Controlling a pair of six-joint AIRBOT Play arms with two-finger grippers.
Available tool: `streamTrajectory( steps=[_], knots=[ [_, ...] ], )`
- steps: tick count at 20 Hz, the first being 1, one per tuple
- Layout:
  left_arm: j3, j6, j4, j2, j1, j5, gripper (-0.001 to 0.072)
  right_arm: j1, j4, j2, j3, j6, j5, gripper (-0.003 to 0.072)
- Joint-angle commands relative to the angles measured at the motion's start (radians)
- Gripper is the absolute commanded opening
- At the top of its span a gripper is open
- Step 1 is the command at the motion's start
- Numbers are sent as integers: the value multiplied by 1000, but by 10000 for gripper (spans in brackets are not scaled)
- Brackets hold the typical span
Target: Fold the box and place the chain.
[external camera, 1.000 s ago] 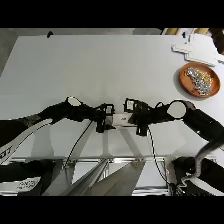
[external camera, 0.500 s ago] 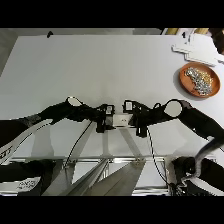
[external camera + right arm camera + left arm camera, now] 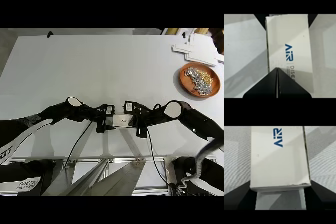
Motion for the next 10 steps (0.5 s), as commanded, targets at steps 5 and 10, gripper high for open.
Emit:
streamTrajectory(
  steps=[5,10],
  knots=[
    [0,0,0,0,1,1,205,1,-3,42,-8,-3,-42,23],
    [0,0,0,0,1,1,205,-66,-56,299,-8,134,-55,61]
  ],
)
